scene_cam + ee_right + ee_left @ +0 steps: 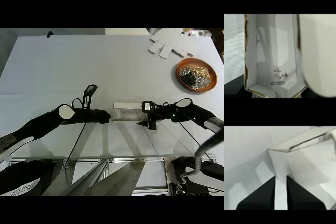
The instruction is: Fold the box and place the chain.
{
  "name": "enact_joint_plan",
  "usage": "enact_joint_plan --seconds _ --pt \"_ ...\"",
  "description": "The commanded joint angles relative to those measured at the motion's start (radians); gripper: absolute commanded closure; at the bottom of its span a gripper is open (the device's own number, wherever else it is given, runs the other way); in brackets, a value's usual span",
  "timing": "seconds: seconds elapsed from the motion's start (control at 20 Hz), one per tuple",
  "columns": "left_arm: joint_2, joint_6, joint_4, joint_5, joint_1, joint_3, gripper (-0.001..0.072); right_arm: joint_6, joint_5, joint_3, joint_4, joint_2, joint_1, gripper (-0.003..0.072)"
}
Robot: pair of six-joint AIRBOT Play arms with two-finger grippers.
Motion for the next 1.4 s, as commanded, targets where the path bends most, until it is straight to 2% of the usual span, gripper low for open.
enact_joint_plan --seconds 0.0,0.1,0.15,0.35,0.5,0.7,0.8,0.9,1.05,1.1,1.15,1.35 --pt "0.021 0.056 -0.026 0.013 -0.006 0.017 0.0543 0.0 0.0 0.0 0.0 0.0 0.0 0.0137" --pt "0.021 0.055 -0.025 0.013 -0.004 0.017 0.0401 0.0 0.0 0.0 0.0 0.0 0.0 0.0137" --pt "0.021 0.055 -0.025 0.013 -0.003 0.017 0.0384 0.0 0.0 0.0 0.0 0.0 0.0 0.0137" --pt "0.021 0.054 -0.026 0.017 -0.003 0.017 0.0382 0.0 0.0 0.0 0.0 0.0 0.0 0.0137" --pt "0.015 0.016 -0.026 0.016 -0.006 0.017 0.0287 0.0 0.0 0.0 0.0 0.0 0.0 0.0137" --pt "0.003 -0.077 0.0 0.035 -0.02 0.028 0.0287 0.0 0.0 0.0 0.0 0.0 0.0 0.0137" --pt "-0.021 -0.207 0.078 0.029 -0.033 0.08 0.029 0.0 0.0 0.0 0.0 0.0 0.0 0.0137" --pt "-0.073 -0.391 0.24 -0.05 -0.047 0.178 0.0297 0.0 0.0 0.0 0.0 0.0 0.0 0.0137" --pt "-0.177 -0.708 0.542 -0.322 -0.073 0.336 0.0296 0.0 0.0 0.0 0.0 0.0 0.0 0.0137" --pt "-0.195 -0.779 0.604 -0.381 -0.08 0.364 0.0296 0.0 0.0 0.0 0.0 0.0 0.0 0.0137" --pt "-0.201 -0.831 0.637 -0.409 -0.083 0.377 0.0296 0.0 0.0 0.0 0.0 0.0 0.0 0.0137" --pt "-0.199 -0.956 0.647 -0.404 -0.098 0.387 0.0296 0.0 0.0 0.0 0.0 0.0 0.0 0.0137"
